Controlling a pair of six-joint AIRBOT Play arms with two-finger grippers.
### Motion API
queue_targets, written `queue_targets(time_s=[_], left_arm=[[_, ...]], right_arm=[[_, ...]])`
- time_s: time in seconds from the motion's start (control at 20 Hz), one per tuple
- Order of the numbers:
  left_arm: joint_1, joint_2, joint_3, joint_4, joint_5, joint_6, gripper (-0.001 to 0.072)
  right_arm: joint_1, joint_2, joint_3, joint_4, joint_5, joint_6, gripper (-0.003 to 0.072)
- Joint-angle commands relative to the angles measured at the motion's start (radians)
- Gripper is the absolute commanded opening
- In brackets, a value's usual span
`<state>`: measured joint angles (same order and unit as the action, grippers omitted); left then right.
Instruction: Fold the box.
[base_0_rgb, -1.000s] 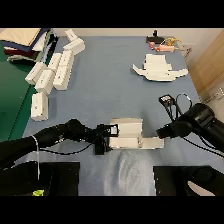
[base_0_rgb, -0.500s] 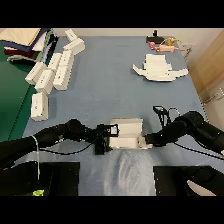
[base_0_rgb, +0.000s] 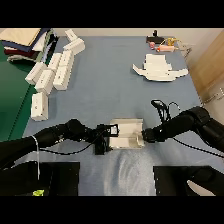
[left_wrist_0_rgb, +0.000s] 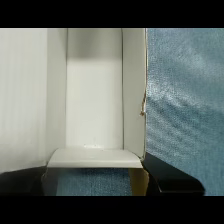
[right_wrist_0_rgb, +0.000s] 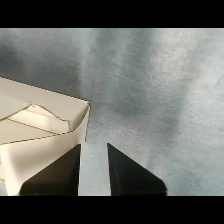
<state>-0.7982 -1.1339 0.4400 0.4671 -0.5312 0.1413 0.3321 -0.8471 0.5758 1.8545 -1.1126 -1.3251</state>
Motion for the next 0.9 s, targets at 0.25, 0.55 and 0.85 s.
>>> queue_targets(time_s=[0.25, 0.55, 0.85], left_arm=[[0.000, 0.000, 0.000, 0.000, 0.000, 0.000, 0.0521], [0.000, 0.000, 0.000, 0.000, 0.000, 0.000, 0.0521], [0.000, 0.000, 0.000, 0.000, 0.000, 0.000, 0.0521]], right_arm=[[0.001, 0.003, 0.033, 0.013, -0.029, -0.008, 0.0481], [0.009, -0.004, 0.033, 0.043, -0.021, -0.047, 0.0484], [0.114, -0.127, 0.053, 0.005, 0.005, 0.020, 0.0437]])
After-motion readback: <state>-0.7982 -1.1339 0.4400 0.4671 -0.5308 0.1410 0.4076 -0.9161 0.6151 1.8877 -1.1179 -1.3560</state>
